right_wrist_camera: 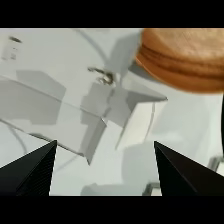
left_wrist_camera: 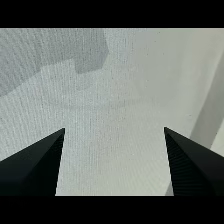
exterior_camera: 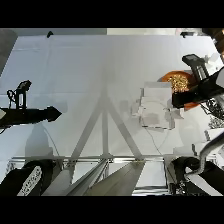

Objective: Fold the box and place the chain.

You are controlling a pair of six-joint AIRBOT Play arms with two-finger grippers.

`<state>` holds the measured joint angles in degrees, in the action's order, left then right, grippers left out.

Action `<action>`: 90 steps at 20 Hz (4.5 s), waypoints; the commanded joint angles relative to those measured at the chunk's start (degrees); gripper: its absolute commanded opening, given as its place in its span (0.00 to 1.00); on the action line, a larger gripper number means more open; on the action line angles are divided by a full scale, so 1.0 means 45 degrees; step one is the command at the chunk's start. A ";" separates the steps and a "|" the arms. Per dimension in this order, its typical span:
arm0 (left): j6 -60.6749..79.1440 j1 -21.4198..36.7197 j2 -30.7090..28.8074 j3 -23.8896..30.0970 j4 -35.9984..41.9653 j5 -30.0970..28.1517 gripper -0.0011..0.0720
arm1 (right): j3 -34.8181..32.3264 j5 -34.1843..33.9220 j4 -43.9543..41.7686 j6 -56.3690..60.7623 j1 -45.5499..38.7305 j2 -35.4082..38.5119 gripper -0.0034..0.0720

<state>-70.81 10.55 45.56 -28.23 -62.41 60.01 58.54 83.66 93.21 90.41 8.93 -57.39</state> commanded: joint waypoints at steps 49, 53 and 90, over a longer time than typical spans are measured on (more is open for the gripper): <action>0.0005 -0.0010 0.0005 0.0005 0.0000 0.0000 0.97 | -0.6314 -0.8320 -1.1254 -0.8806 0.0729 0.1525 0.05; 0.0005 -0.0010 0.0005 0.0005 0.0000 0.0000 0.97 | -0.7218 -0.9374 -1.1774 -0.9996 0.0729 0.1287 0.05; 0.0005 -0.0010 0.0005 0.0005 0.1331 -0.0058 0.97 | -0.7480 -1.1696 -1.6436 -1.4960 0.0724 -0.1345 0.06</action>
<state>-70.83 10.55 45.56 -28.23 -60.03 59.81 24.86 30.94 19.27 23.07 12.16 -63.44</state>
